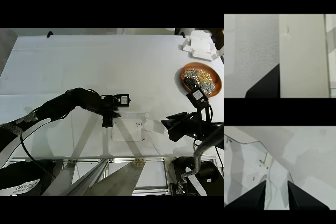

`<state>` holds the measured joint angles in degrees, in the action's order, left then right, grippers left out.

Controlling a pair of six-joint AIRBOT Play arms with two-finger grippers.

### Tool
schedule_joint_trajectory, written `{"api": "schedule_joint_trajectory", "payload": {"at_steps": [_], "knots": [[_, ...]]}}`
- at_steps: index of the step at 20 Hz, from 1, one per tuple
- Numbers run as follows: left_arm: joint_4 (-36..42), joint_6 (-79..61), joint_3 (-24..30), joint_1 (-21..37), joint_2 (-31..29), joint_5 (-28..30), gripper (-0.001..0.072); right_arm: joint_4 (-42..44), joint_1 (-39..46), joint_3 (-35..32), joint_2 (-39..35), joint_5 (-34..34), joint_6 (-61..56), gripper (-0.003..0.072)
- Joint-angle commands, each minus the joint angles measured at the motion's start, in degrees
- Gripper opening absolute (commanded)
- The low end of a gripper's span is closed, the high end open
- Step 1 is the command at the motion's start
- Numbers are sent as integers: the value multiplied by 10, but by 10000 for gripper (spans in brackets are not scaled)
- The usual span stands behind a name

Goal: Fold the box and place the chain.

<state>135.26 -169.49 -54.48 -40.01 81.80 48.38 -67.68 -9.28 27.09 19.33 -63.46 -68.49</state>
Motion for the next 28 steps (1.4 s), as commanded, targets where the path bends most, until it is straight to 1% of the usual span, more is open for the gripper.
{"api": "schedule_joint_trajectory", "payload": {"at_steps": [1,7,12,16,19,25,28], "knots": [[3,0,-6,7,17,11,2,0,0,0,0,0,0,271],[21,0,-6,25,32,11,3,0,0,0,0,0,0,271],[32,1,-5,26,42,11,0,0,0,0,0,0,0,271],[56,2,-5,26,56,11,-1,0,0,0,0,0,0,271],[55,2,-5,26,56,10,-1,0,0,0,0,0,0,271],[68,0,-5,25,56,-26,-1,0,0,0,0,0,0,271],[65,0,-5,24,56,-27,1,0,0,0,0,1,0,271]]}}
